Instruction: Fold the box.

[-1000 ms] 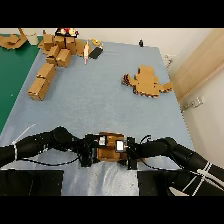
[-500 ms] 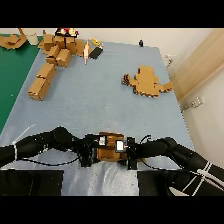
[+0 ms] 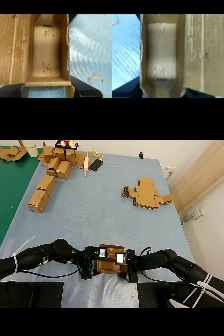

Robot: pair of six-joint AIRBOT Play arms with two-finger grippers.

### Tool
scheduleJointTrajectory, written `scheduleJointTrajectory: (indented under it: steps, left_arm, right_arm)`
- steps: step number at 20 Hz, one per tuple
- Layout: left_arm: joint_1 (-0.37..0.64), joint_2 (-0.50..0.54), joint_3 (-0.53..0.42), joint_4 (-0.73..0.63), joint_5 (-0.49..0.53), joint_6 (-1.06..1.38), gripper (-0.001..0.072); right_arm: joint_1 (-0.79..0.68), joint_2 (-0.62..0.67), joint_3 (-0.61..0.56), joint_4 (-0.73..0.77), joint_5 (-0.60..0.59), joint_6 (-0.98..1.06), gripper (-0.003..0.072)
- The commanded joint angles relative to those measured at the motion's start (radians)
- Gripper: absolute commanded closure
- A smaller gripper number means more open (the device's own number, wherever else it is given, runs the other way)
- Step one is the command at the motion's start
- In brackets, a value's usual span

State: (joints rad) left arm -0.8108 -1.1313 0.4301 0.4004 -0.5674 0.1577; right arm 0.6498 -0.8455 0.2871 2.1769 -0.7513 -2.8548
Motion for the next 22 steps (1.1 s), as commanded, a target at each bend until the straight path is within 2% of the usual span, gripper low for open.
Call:
scheduleJointTrajectory:
  steps: [1, 3, 5, 10, 12, 15, 18, 20, 22]
  left_arm:
    - [0.000, 0.000, 0.001, 0.000, 0.000, 0.000, 0.0198]
    - [0.000, 0.000, 0.001, 0.000, 0.000, 0.000, 0.0197]
    - [0.000, 0.000, 0.001, 0.000, 0.000, 0.000, 0.0197]
    - [0.000, 0.000, 0.001, 0.000, 0.000, 0.000, 0.0197]
    - [0.000, 0.000, 0.001, 0.000, 0.000, 0.000, 0.0197]
    - [0.000, 0.000, 0.001, 0.000, 0.000, 0.000, 0.0197]
    - [0.000, 0.000, 0.001, 0.000, 0.000, 0.000, 0.0197]
    - [0.000, 0.000, 0.001, 0.000, 0.000, 0.000, 0.0197]
    - [0.000, 0.000, 0.001, 0.000, 0.000, 0.000, 0.0197]
  right_arm:
    - [0.000, 0.000, 0.002, -0.008, 0.014, -0.007, -0.0032]
    - [-0.002, 0.000, 0.007, -0.025, -0.018, -0.006, -0.0032]
    - [-0.010, 0.024, 0.023, -0.043, -0.101, -0.005, -0.0032]
    - [-0.072, 0.197, 0.103, -0.256, -0.294, 0.169, -0.0032]
    - [-0.081, 0.282, 0.121, -0.257, -0.313, 0.170, -0.0031]
    - [-0.081, 0.412, 0.129, -0.171, -0.379, 0.248, -0.0028]
    - [-0.081, 0.502, 0.129, -0.094, -0.393, 0.522, -0.0025]
    - [-0.080, 0.518, 0.128, -0.034, -0.488, 0.832, -0.0022]
    - [-0.078, 0.514, 0.116, 0.019, -0.562, 1.005, -0.0022]
